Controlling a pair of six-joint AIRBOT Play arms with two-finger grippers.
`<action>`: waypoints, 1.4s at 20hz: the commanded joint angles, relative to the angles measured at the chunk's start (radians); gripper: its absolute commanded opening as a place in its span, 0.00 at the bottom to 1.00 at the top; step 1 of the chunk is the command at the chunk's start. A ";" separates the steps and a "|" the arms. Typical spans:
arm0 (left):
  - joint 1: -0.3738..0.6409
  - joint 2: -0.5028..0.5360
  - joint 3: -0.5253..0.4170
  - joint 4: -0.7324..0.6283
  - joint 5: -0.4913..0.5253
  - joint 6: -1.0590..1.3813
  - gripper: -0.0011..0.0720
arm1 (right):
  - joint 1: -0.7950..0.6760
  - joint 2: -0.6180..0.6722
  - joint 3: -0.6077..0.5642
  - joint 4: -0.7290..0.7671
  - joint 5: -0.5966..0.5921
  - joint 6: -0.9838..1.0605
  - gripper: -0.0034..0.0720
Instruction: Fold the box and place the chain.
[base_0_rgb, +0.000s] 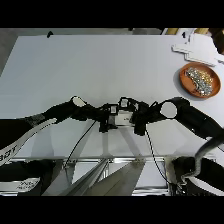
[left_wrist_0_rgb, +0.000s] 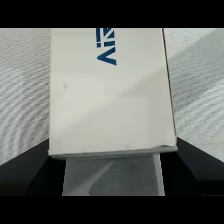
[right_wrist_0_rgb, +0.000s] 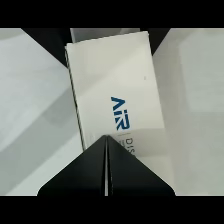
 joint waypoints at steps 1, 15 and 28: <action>0.001 0.000 0.000 0.000 0.000 0.000 0.25 | 0.000 -0.007 -0.030 -0.002 -0.010 0.001 0.07; 0.001 0.000 0.000 0.000 0.000 0.000 0.25 | -0.024 0.116 -0.041 -0.035 -0.039 0.112 0.07; 0.001 0.000 0.000 0.000 0.000 0.000 0.25 | -0.547 0.358 -0.093 -0.388 0.380 0.855 0.07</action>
